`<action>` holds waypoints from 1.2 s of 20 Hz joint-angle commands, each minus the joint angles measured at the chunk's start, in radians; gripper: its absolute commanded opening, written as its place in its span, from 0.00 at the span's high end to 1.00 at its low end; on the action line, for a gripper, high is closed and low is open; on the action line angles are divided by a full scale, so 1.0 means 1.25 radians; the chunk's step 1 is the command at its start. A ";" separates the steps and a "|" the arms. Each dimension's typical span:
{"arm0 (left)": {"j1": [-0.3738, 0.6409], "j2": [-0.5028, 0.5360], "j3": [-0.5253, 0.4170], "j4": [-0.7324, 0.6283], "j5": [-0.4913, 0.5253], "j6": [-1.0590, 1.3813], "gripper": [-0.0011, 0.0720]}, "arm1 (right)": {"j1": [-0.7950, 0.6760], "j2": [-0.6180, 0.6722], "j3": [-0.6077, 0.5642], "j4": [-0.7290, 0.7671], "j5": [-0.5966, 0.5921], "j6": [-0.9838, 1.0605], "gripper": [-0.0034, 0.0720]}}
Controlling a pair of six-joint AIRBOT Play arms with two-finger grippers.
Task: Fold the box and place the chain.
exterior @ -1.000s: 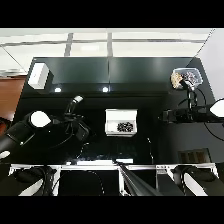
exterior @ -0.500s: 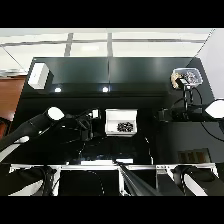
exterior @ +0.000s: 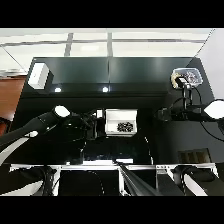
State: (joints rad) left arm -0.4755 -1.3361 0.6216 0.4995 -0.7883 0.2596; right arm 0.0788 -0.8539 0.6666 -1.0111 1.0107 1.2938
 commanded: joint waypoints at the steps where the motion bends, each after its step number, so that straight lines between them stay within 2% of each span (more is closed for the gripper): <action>1: -0.026 -0.003 0.002 -0.012 0.013 0.006 0.00 | 0.001 0.001 -0.001 -0.015 -0.005 -0.001 0.48; 3: -0.028 -0.003 0.002 -0.016 0.044 -0.021 0.01 | 0.001 0.000 -0.001 -0.016 -0.005 -0.001 0.48; 9: -0.028 -0.005 0.004 -0.017 0.066 -0.023 0.01 | 0.001 0.000 -0.001 -0.015 -0.005 -0.007 0.48; 12: -0.032 -0.023 0.026 -0.005 0.039 -0.022 0.01 | 0.001 0.000 -0.001 -0.015 -0.017 -0.007 0.48; 20: -0.066 -0.043 0.050 -0.003 0.047 -0.016 0.02 | 0.001 0.000 -0.001 -0.034 -0.020 -0.008 0.48; 21: -0.066 -0.043 0.050 -0.003 0.046 -0.016 0.12 | 0.001 0.000 -0.001 -0.037 -0.022 -0.010 0.48; 23: -0.066 -0.043 0.050 -0.003 0.048 -0.025 0.39 | 0.002 0.000 -0.001 -0.027 -0.026 -0.021 0.48; 24: -0.066 -0.043 0.050 -0.003 0.064 -0.058 0.41 | 0.008 0.000 0.000 -0.023 -0.035 -0.042 0.48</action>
State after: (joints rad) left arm -0.5556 -1.3891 0.6834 0.4938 -0.7315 0.2333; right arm 0.0822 -0.8539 0.6662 -1.0470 0.9817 1.2739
